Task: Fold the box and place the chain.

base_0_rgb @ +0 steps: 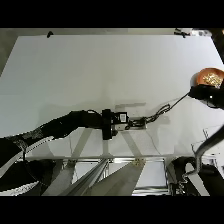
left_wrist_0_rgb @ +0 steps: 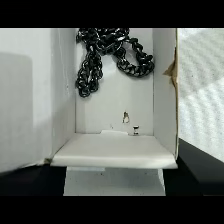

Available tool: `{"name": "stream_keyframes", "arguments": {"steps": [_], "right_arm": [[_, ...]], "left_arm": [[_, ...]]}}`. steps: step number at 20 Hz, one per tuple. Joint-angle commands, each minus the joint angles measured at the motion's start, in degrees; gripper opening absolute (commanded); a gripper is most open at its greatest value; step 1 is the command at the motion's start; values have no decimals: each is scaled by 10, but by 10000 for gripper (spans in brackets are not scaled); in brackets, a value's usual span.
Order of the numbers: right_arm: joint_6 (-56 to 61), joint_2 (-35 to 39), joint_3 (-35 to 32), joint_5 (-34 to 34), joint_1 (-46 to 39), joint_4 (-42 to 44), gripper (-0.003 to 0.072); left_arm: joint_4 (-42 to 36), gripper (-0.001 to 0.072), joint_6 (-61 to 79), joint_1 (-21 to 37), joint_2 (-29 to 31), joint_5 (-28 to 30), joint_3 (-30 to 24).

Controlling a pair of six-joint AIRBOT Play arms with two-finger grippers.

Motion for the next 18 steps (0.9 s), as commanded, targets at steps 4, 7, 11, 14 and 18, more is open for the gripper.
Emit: {"name": "stream_keyframes", "arguments": {"steps": [4, 7, 11, 14, 18], "right_arm": [[10, 164, 1, 108, 111, 45, 17], [10, 204, 1, 143, 141, 83, 17], [-1, 214, 1, 186, 191, 144, 17], [0, 213, 1, 174, 241, 146, 17], [15, 191, 0, 141, 295, 157, 17]], "left_arm": [[0, 274, 0, 0, 0, 0, 0], [0, 274, 0, 0, 0, 0, 0], [0, 274, 0, 0, 0, 0, 0], [0, 274, 0, 0, 0, 0, 0], [0, 274, 0, 0, 0, 0, 0]]}}
